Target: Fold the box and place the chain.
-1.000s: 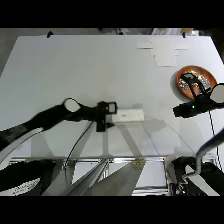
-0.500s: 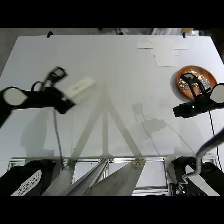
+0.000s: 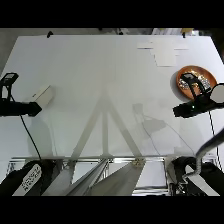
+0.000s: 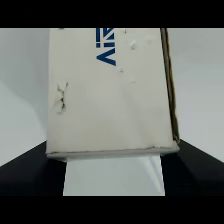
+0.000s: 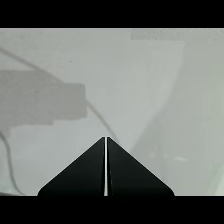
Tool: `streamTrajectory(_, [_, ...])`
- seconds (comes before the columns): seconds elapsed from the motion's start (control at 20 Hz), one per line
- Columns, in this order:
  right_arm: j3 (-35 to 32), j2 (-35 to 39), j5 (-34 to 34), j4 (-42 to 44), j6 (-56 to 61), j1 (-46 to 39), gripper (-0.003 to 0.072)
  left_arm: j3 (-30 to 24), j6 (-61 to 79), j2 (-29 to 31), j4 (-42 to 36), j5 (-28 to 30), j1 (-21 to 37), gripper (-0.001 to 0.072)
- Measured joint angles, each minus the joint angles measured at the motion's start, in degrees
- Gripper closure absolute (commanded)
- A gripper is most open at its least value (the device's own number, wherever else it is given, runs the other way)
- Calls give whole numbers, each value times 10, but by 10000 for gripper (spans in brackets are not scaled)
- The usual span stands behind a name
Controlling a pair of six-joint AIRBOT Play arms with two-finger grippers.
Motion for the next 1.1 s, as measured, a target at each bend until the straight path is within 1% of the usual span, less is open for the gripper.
streamTrajectory(0.2, [0, 0, 0, 0, 0, 0, 671, -37, -7, 0, 18, 3, 14, 422])
streamTrajectory(0.25, [0, 0, 0, 0, 0, 0, 671, -49, -8, 0, 21, 4, 16, 327])
streamTrajectory(0.3, [0, 0, 0, 0, 0, 0, 671, -61, -9, 0, 23, 5, 17, 199])
streamTrajectory(0.35, [0, 0, 0, 0, 0, 0, 671, -73, -10, 0, 25, 4, 17, 94])
streamTrajectory(0.4, [0, 0, 0, 0, 0, 0, 671, -82, -10, 1, 26, -1, 17, 27])
streamTrajectory(0.45, [0, 0, 0, 0, 0, 0, 671, -89, -11, 1, 26, 2, 17, 9])
streamTrajectory(0.6, [0, 0, 0, 0, 0, 0, 671, -100, -19, 10, 27, 6, 17, 9])
streamTrajectory(0.7, [0, 0, 0, 0, 0, 0, 671, -103, -21, 28, 27, 6, 17, 10])
streamTrajectory(0.8, [0, 0, 0, 0, 0, 0, 671, -104, -23, 62, 27, 6, 17, 10])
streamTrajectory(1.1, [0, 0, 0, 0, 0, 0, 671, -106, -23, 202, 30, 7, 14, 10])
